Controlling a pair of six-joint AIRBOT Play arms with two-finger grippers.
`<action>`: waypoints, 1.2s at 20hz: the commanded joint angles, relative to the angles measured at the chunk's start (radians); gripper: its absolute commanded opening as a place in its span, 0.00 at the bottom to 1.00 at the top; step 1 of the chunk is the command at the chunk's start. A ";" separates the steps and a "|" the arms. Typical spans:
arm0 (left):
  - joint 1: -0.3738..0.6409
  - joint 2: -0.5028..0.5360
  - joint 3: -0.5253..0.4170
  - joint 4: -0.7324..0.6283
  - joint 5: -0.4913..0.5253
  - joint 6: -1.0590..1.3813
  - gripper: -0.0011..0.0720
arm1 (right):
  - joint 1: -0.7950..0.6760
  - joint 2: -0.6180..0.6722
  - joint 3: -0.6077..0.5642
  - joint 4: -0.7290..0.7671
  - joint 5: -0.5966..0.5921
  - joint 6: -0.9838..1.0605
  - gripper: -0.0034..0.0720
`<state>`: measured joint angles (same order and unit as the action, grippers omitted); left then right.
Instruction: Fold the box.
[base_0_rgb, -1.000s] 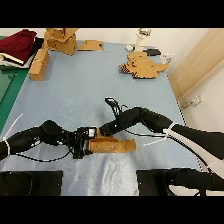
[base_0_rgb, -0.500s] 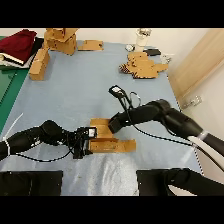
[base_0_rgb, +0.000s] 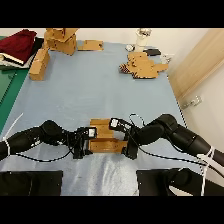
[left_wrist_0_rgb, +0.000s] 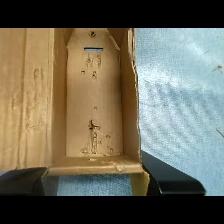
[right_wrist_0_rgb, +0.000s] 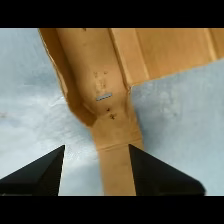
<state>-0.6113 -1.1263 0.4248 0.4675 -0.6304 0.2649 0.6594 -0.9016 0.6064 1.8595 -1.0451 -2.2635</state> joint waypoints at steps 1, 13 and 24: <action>0.000 0.000 0.000 0.000 0.000 0.000 0.47 | 0.009 -0.027 -0.043 -0.028 0.183 -0.126 0.86; 0.000 0.000 0.000 0.000 0.000 0.000 0.47 | 0.012 -0.042 -0.043 0.132 0.172 -0.385 0.40; 0.000 0.000 0.000 0.000 0.000 0.000 0.47 | 0.082 -0.085 -0.044 0.135 0.295 -0.446 0.22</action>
<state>-0.6113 -1.1259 0.4248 0.4675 -0.6308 0.2653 0.7258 -0.9749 0.5629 1.9892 -0.8013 -2.6904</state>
